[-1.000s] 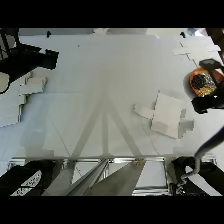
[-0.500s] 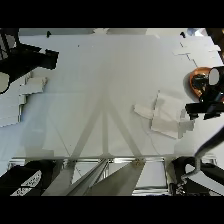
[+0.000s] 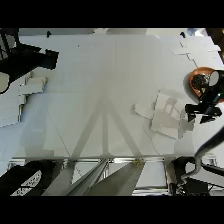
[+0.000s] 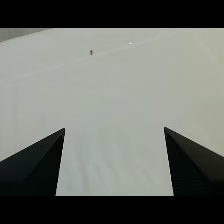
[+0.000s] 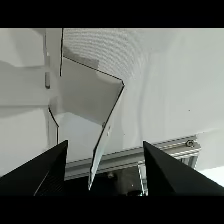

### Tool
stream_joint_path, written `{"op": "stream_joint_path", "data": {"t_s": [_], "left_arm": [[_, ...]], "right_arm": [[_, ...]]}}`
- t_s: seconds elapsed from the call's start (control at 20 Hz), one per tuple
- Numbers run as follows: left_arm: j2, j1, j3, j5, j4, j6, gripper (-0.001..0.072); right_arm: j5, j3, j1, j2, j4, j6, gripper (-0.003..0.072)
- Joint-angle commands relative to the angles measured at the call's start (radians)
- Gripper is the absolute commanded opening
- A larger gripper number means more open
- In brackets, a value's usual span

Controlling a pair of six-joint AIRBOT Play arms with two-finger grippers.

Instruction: Fold the box and place the chain.

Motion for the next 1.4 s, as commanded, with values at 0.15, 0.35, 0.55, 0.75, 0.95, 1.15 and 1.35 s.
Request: {"op": "stream_joint_path", "data": {"t_s": [0.15,0.35,0.55,0.75,0.95,1.15,1.35], "left_arm": [[0.0,0.0,0.001,0.0,0.0,0.0,0.0696],[0.0,0.0,0.001,0.0,0.0,0.0,0.0696],[0.0,0.0,0.001,0.0,0.0,0.0,0.0696],[0.0,0.0,0.001,0.0,0.0,0.0,0.0696],[0.0,0.0,0.001,0.0,0.0,0.0,0.0696],[0.0,0.0,0.001,0.0,0.0,0.0,0.0696],[0.0,0.0,0.001,0.0,0.0,0.0,0.0696]], "right_arm": [[0.011,-0.001,-0.005,-0.142,0.076,0.021,0.0079],[0.053,0.0,-0.005,-0.151,0.082,-0.051,0.0014],[0.036,0.0,-0.005,-0.081,0.139,-0.156,0.0014],[-0.129,0.0,-0.005,0.067,0.332,-0.343,0.0013],[-0.331,-0.001,-0.005,0.111,0.608,-0.502,0.0013],[-0.427,-0.001,-0.003,0.064,0.771,-0.705,0.0013],[-0.526,-0.001,0.047,-0.026,0.792,-0.768,0.0013]]}}
